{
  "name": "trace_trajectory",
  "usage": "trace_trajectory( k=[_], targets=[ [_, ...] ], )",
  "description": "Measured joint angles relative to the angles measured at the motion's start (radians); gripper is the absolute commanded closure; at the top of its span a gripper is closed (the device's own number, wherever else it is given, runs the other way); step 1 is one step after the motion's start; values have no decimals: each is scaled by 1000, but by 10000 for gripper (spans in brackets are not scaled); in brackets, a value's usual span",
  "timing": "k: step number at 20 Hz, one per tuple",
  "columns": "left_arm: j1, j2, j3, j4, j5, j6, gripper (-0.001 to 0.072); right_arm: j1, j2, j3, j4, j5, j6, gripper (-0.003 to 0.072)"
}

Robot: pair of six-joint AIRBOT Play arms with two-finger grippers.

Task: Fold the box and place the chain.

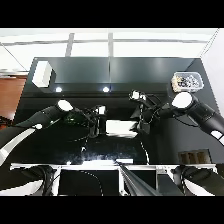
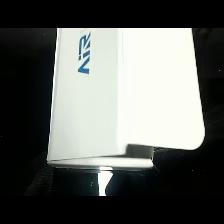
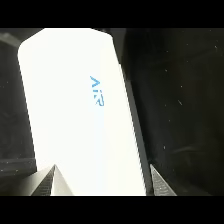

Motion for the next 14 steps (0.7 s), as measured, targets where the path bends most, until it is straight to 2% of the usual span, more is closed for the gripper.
trace_trajectory(
  k=[3, 4, 5, 6, 7, 8, 14],
  targets=[
    [0, 0, 0, 0, 0, 0, 301, 10, 1, -3, -16, -11, -19, -34],
    [0, 0, 0, 0, 0, 0, 301, 12, 1, -5, -18, -12, -21, -10],
    [0, 0, 0, 0, 0, 0, 301, 13, 1, -7, -24, -12, -24, 70],
    [0, 0, 0, 0, 0, 0, 301, 14, 0, -11, -32, -12, -26, 85],
    [0, 0, 0, 0, 0, 0, 301, 15, 0, -17, -40, -12, -27, 219],
    [0, 0, 0, 0, 0, 0, 301, 16, 0, -22, -46, -8, -28, 251],
    [0, 0, 0, -1, 1, -2, 301, 16, 0, -33, -38, -19, -35, 253]
  ],
)
